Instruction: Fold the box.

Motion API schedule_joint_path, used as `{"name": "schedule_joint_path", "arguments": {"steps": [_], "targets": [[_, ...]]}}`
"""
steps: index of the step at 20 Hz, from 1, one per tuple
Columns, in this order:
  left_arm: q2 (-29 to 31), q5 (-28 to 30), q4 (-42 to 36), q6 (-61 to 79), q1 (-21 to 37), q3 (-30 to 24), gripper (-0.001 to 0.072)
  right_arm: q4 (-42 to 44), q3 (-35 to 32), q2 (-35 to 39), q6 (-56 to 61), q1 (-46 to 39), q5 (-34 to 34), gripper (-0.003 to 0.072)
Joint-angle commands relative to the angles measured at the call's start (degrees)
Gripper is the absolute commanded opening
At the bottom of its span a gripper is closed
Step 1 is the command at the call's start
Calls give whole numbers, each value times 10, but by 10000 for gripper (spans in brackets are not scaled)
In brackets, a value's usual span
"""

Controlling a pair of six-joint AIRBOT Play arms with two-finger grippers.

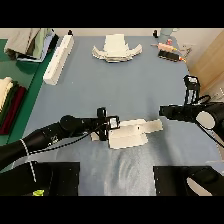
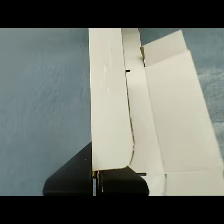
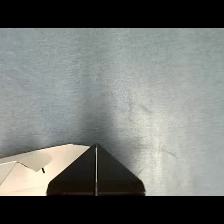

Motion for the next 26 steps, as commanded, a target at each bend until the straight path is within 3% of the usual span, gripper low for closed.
{"name": "schedule_joint_path", "arguments": {"steps": [1, 8, 13, 21, 24, 26], "targets": [[-1, 46, -10, 2, -26, -28, 12, 0, 0, 0, 1, 0, 0, 2], [-1, 44, -12, -11, -27, -33, 17, 8, 0, 1, 1, 0, 0, 1], [0, -52, -12, -57, -27, -33, 18, 8, 0, 1, 0, 0, 0, 2], [7, -78, -12, -111, -25, -31, 18, 8, 0, 1, 0, 0, 0, 2], [38, -85, -11, -139, 16, -17, 18, 8, 0, 1, 0, 0, 0, 2], [51, -150, 2, -156, 73, -4, 18, 8, 0, 1, 0, 0, 0, 2]]}}
